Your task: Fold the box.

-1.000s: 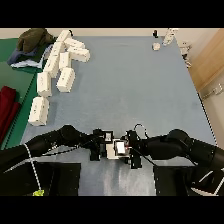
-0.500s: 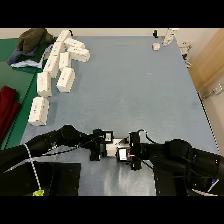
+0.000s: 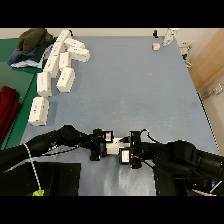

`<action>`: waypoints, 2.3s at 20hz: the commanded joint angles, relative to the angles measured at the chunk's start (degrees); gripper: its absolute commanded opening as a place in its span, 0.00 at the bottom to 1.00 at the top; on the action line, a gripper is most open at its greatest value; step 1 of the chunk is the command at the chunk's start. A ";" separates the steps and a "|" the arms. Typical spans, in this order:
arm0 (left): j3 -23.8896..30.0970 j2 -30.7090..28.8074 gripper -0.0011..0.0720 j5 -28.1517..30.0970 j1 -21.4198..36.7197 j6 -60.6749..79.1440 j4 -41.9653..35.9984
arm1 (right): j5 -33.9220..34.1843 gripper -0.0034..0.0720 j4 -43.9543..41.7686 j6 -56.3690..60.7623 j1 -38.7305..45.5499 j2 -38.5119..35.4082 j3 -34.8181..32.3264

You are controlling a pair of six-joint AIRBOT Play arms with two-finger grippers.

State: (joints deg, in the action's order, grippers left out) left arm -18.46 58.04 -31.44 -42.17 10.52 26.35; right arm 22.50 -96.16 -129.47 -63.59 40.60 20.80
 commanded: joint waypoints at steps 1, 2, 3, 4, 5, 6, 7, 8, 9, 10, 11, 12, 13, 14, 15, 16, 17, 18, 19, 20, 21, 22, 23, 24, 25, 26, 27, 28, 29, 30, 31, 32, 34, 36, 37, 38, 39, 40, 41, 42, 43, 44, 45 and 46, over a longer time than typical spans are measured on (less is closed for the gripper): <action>-0.02 -0.04 0.66 -0.04 0.04 0.02 0.04 | 0.00 0.60 0.57 0.02 -0.09 -0.61 -0.04; -0.02 -0.04 0.66 -0.04 0.02 0.04 0.04 | 0.00 0.60 0.59 0.04 -0.09 -0.74 -0.04; 0.00 -0.04 0.66 -0.04 0.04 0.04 0.04 | -0.04 0.60 0.63 0.02 -0.09 -0.94 -0.04; 0.00 -0.04 0.66 -0.04 0.04 0.04 0.04 | -0.07 0.60 0.90 0.02 -0.09 -1.07 -0.04; -0.02 -0.04 0.66 -0.04 0.04 0.04 0.04 | -0.07 0.58 1.27 0.02 -0.07 -1.11 -0.04; -0.02 -0.04 0.66 -0.04 0.02 0.04 0.02 | -0.07 0.58 1.53 0.02 -0.02 -1.09 -0.04; -0.02 -0.04 0.66 -0.04 0.04 0.04 0.04 | -0.17 0.58 2.21 0.02 -0.02 -1.09 -0.04; 0.00 -0.04 0.66 -0.04 0.02 0.04 0.04 | -0.42 0.58 3.04 0.04 0.00 -1.11 -0.04; -0.02 -0.04 0.66 -0.04 0.04 0.04 0.04 | -0.96 0.58 3.61 0.04 0.00 -1.16 -0.02; 0.00 -0.04 0.66 -0.04 0.02 0.04 0.04 | -1.18 0.58 3.65 0.04 0.00 -1.16 0.09; -0.02 -0.04 0.66 -0.04 0.04 0.04 0.04 | -1.16 0.58 3.65 0.04 0.00 -1.16 0.13; -0.02 -0.04 0.66 -0.04 0.04 0.02 0.04 | -1.18 0.58 3.63 0.04 0.00 -1.16 0.15; -0.02 -0.04 0.66 -0.04 0.02 0.02 0.04 | -1.16 0.58 3.63 0.04 0.00 -1.16 0.15; -0.02 -0.04 0.66 -0.04 0.04 0.04 0.04 | -1.18 0.58 3.63 0.04 -0.02 -1.16 0.22; 0.00 -0.04 0.66 -0.04 0.04 0.04 0.04 | -1.14 0.58 3.61 0.07 0.00 -1.16 0.42; -0.02 -0.04 0.66 -0.04 0.02 0.04 0.02 | -1.07 0.58 3.61 0.07 0.00 -1.14 0.46; -0.02 -0.04 0.66 -0.04 0.04 0.02 0.02 | -0.87 0.46 3.61 0.07 0.07 -0.96 0.44; -0.02 -0.04 0.66 -0.04 0.04 0.04 0.04 | -0.87 0.44 3.61 0.07 0.07 -0.52 0.44; 0.00 -0.04 0.66 -0.04 0.02 0.04 0.02 | -0.87 0.44 3.61 0.07 0.13 -0.04 0.44; 0.00 -0.04 0.66 -0.04 0.02 0.04 0.04 | -0.87 0.44 3.61 0.04 0.17 0.59 0.44; -0.02 -0.04 0.66 -0.04 0.02 0.02 0.02 | -0.98 0.44 3.61 0.07 0.17 1.22 0.44; -0.02 -0.04 0.66 -0.04 0.04 0.02 0.02 | -1.01 0.44 3.61 0.07 0.17 1.53 0.46; 0.00 -0.04 0.66 -0.04 0.02 0.04 0.04 | -0.98 0.40 3.58 0.04 0.17 1.60 0.44; -0.02 -0.04 0.66 -0.04 0.04 0.04 0.04 | -1.01 0.30 3.61 0.07 0.17 1.60 0.44; -0.02 -0.04 0.66 -0.04 0.04 0.04 0.04 | -0.98 0.25 3.58 0.07 0.17 1.60 0.44; -0.02 -0.04 0.66 -0.04 0.02 0.02 0.04 | -0.83 0.25 3.52 0.07 0.17 1.60 0.44; 0.00 -0.04 0.66 -0.04 0.02 0.04 0.04 | -0.59 0.25 3.23 0.07 0.13 1.62 0.44; -0.02 -0.04 0.66 -0.04 0.04 0.04 0.04 | -0.31 0.25 2.84 0.07 0.13 1.73 0.42; 0.00 -0.04 0.66 -0.04 0.02 0.04 0.02 | -0.11 0.25 2.64 0.07 0.13 1.95 0.42; 0.00 -0.04 0.66 -0.04 0.02 0.02 0.04 | -0.02 0.25 2.62 0.07 0.11 2.21 0.42; -0.02 -0.04 0.66 -0.04 0.04 0.02 0.04 | -0.02 0.25 2.36 0.04 0.11 2.29 0.42; -0.02 -0.04 0.66 -0.04 0.02 0.04 0.04 | 0.02 0.26 1.88 0.04 0.09 2.29 0.42; 0.00 -0.04 0.66 -0.04 0.04 0.04 0.02 | 0.52 0.26 0.70 0.02 -0.07 2.29 0.42; 0.00 -0.04 0.66 -0.04 0.04 0.04 0.04 | 0.72 0.26 0.33 0.02 -0.09 2.29 0.42; -0.02 -0.04 0.66 -0.04 0.04 0.02 0.04 | 0.72 0.26 0.33 0.02 -0.09 2.29 0.35; -0.02 -0.04 0.66 -0.04 0.04 0.02 0.04 | 1.05 0.26 0.31 0.02 -0.09 2.29 0.31; 0.00 -0.04 0.66 -0.04 0.04 0.04 0.02 | 1.53 0.28 0.28 0.04 -0.09 2.29 0.31; -0.02 -0.04 0.66 -0.04 0.04 0.04 0.04 | 1.92 0.42 0.00 0.02 -0.09 2.25 0.31; 0.00 -0.04 0.66 -0.04 0.04 0.04 0.04 | 2.08 0.52 -0.13 0.04 -0.09 2.16 0.33; 0.00 -0.04 0.66 -0.04 0.04 0.04 0.04 | 2.01 0.52 -0.13 0.04 -0.09 2.03 0.33; 0.00 -0.04 0.66 -0.04 0.04 0.02 0.04 | 1.97 0.52 -0.13 0.04 -0.09 1.68 0.35; -0.02 -0.04 0.66 -0.04 0.04 0.02 0.04 | 1.97 0.52 -0.13 0.04 -0.09 1.14 0.39; 0.00 -0.04 0.66 -0.04 0.04 0.04 0.04 | 2.01 0.52 -0.13 0.04 -0.09 0.39 0.52; 0.00 -0.04 0.66 -0.04 0.04 0.04 0.04 | 2.01 0.52 -0.22 0.07 -0.07 -0.70 0.61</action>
State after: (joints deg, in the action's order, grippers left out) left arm -18.46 58.02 -31.51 -42.17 10.61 26.44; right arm 24.45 -96.03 -129.43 -63.64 41.50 21.19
